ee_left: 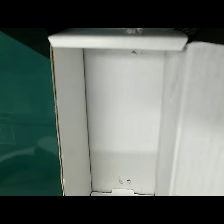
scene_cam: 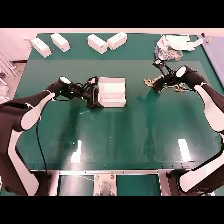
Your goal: Fold the box and place the chain.
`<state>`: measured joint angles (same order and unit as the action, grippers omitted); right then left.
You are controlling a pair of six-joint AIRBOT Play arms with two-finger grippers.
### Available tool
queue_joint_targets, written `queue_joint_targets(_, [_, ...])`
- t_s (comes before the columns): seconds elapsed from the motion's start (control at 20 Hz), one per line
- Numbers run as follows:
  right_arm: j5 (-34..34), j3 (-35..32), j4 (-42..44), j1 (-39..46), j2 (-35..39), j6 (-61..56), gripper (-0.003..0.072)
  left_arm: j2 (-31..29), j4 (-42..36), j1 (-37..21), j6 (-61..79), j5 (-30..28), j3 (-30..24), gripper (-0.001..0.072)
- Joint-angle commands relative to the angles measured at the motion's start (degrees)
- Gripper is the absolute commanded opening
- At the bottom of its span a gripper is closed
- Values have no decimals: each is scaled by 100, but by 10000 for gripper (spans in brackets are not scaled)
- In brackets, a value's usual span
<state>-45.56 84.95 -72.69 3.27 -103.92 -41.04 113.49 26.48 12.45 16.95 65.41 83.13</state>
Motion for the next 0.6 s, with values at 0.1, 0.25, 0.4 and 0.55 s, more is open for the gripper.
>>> queue_joint_targets(0.1, [24, 72, 286, -269, 470, -52, 4, -4, 0, 0, 2, -2, 2, 568])
queue_joint_targets(0.25, [11, 72, 291, -382, 719, -94, 5, -4, 2, 0, 2, 2, 2, 568])
queue_joint_targets(0.4, [-2, -31, 610, -164, 597, -127, 232, -4, 2, 0, 2, 2, 2, 569])
queue_joint_targets(0.55, [-2, -37, 1043, -42, 249, -105, 319, -4, 2, 0, 2, 2, 2, 569])
